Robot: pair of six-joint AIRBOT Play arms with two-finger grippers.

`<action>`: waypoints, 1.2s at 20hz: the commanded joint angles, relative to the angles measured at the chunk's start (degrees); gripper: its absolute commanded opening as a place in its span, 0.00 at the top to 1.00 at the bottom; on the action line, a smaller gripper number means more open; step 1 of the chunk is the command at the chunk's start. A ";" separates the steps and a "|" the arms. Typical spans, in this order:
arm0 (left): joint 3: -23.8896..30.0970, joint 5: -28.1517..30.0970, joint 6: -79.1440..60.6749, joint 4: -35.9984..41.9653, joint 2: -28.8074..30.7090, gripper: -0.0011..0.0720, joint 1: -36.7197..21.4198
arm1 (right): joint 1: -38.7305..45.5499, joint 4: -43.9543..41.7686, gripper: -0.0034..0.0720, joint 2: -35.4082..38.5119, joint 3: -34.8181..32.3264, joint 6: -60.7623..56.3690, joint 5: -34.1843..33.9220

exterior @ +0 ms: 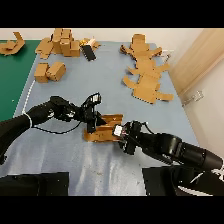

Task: Fold the box.

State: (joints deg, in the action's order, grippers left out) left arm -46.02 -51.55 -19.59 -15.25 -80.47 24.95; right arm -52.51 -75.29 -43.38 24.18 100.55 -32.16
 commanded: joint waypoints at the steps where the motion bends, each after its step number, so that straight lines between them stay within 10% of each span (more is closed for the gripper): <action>1: 0.00 0.00 0.00 0.00 -0.02 0.97 -0.02 | 9.40 -22.18 0.00 1.73 -0.46 24.65 1.33; 8: 0.00 0.00 0.00 0.00 -0.02 0.97 -0.02 | 22.69 -46.71 0.00 -4.33 0.61 53.99 0.63; 13: 0.00 0.00 0.00 0.00 -0.02 0.97 -0.02 | 30.27 -57.66 0.00 -13.88 7.17 70.75 -12.76; 24: 0.00 0.00 0.00 0.00 -0.02 0.97 -0.02 | 32.09 -57.77 0.01 -23.34 11.45 71.32 -17.92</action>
State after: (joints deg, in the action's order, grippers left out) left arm -46.02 -51.55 -19.57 -15.25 -80.47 24.95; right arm -20.60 -132.88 -66.15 35.31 171.50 -48.77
